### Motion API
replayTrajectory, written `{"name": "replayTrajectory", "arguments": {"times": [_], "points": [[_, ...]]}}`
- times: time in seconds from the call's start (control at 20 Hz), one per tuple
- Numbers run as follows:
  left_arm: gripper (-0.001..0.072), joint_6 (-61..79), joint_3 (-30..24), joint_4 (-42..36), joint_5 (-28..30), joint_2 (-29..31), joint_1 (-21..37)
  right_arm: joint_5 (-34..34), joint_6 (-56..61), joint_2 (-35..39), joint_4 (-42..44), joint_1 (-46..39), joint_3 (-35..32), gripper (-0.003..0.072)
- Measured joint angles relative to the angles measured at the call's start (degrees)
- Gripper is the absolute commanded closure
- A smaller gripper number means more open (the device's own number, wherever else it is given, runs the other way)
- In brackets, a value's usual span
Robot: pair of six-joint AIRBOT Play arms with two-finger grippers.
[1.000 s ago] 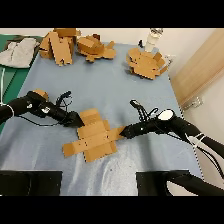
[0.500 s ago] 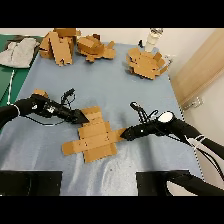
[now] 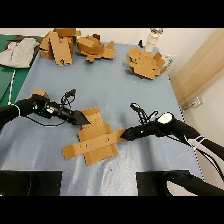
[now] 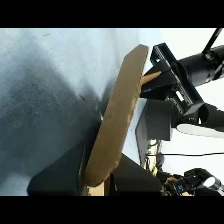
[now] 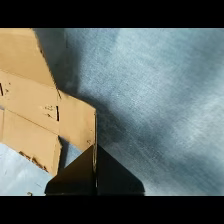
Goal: Fold the box.
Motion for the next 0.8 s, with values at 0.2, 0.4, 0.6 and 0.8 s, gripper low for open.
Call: {"name": "replayTrajectory", "arguments": {"times": [0.2, 0.4, 0.6, 0.8], "points": [[0.0587, 0.6, 0.0, 0.8, -1.6, 0.0, 0.0, -0.6, 0.0, 0.0, 0.0, 0.0, 0.0, 0.0685], [0.0698, 1.6, 0.0, 1.6, -2.5, -0.7, 0.0, -0.7, 0.0, 0.0, -0.1, 0.0, 0.0, 0.0685], [0.0698, 4.8, 0.0, -0.8, -2.9, -1.8, 0.0, -1.4, 0.4, 0.0, 0.3, 0.0, 0.0, 0.0499], [0.0698, 10.1, 0.9, -3.8, -4.4, -2.2, -0.3, -1.2, 3.3, 0.2, -0.2, -0.1, 0.0, 0.0499]]}}
